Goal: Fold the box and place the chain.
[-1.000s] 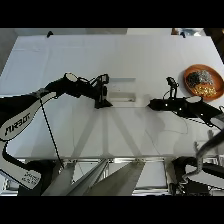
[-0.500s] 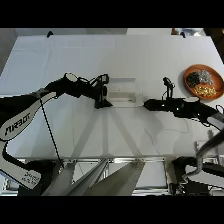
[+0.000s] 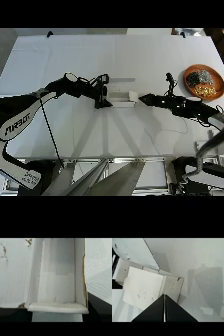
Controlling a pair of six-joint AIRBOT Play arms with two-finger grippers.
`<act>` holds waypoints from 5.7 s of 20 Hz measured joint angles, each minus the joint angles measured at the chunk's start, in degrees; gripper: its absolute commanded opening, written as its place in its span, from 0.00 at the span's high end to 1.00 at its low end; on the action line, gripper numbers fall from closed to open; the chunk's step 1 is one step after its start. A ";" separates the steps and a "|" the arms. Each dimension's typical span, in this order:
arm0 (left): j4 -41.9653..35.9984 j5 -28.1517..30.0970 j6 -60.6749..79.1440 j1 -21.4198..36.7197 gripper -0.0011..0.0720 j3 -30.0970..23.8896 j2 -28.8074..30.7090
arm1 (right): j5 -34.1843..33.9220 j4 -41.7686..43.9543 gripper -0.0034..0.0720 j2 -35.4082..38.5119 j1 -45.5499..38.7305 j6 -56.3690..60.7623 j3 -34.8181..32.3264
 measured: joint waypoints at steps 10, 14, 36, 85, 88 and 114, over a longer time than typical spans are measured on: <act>0.00 0.02 0.04 0.00 0.63 0.00 0.00 | 1.03 1.36 0.94 0.00 2.12 -1.55 0.00; 0.00 0.00 0.04 0.00 0.63 0.00 0.00 | 0.00 1.57 0.91 0.02 3.10 -2.78 0.00; -0.02 0.04 0.02 0.00 0.63 0.00 0.00 | -0.96 2.78 0.65 0.22 3.50 -7.32 0.02; 0.00 0.00 0.02 0.00 0.63 0.00 0.00 | 7.23 -32.13 0.95 -7.91 -3.21 21.05 12.46; 0.00 0.02 0.02 0.00 0.63 0.00 0.00 | 7.58 -28.70 0.95 -9.22 -1.88 19.30 12.46; 0.00 0.02 0.00 0.00 0.63 0.00 0.00 | 5.53 -31.78 0.95 -9.53 -3.78 18.99 12.48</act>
